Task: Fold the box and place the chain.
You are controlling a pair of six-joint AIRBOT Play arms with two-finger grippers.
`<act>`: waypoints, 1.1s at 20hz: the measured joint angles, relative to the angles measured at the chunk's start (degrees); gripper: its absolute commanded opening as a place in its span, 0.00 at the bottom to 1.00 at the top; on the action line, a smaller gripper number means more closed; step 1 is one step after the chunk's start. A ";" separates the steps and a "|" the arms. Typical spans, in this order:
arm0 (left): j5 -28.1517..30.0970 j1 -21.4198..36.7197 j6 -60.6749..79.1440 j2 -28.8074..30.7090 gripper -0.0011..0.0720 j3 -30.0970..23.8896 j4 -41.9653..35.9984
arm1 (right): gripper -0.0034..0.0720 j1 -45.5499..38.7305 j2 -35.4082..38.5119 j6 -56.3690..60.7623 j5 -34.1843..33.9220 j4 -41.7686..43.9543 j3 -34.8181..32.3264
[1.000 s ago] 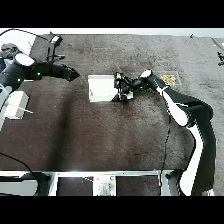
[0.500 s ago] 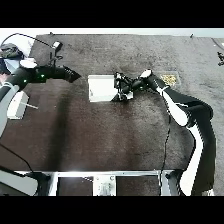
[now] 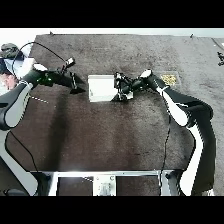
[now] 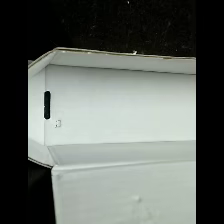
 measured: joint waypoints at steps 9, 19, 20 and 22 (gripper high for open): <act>-6.16 -0.11 9.94 -1.68 0.98 -1.36 -0.61 | 0.74 0.02 0.00 0.00 0.00 0.00 0.00; -6.49 -0.11 17.27 -2.89 0.97 -1.42 -4.09 | 0.74 0.02 0.00 0.00 0.00 0.00 0.00; -6.51 -0.11 17.42 -2.89 0.97 -1.42 -4.26 | 0.74 0.02 0.00 0.00 0.00 0.00 0.00; -6.60 -0.11 17.40 -2.89 0.97 -1.42 -4.35 | 0.74 0.02 0.00 0.00 0.00 0.00 0.00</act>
